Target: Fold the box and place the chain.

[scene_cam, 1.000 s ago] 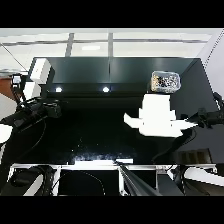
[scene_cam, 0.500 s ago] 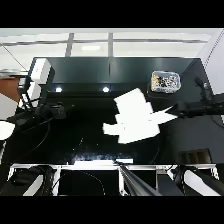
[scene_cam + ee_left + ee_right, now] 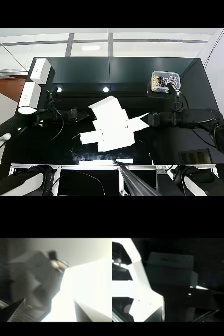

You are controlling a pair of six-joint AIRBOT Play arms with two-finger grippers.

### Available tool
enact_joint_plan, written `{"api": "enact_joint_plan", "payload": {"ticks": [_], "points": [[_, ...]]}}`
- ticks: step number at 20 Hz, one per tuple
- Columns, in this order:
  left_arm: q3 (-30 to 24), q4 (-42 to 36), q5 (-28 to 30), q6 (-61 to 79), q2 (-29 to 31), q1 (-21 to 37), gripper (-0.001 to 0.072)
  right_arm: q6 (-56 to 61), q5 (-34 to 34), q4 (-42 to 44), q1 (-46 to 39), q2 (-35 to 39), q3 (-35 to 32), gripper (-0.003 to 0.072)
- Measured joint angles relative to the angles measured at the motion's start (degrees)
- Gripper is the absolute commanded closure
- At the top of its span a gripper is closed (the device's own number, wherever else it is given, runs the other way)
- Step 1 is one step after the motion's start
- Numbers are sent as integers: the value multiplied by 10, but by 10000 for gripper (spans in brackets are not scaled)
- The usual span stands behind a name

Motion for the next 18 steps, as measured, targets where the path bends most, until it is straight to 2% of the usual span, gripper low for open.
{"api": "enact_joint_plan", "payload": {"ticks": [2,6,11,15,17,18], "points": [[16,-46,-35,79,-61,-1,44,12,10,-2,14,3,-3,662],[64,-89,-92,168,-143,-20,43,28,19,-2,24,6,-6,663],[124,-56,-183,225,-200,-68,43,36,26,-3,28,6,-6,662],[149,-38,-247,283,-215,-94,50,38,28,-2,28,7,-6,663],[154,-32,-260,302,-219,-98,160,38,29,-3,28,7,-6,662],[156,-29,-261,309,-221,-99,169,39,29,-3,28,7,-6,662]]}}
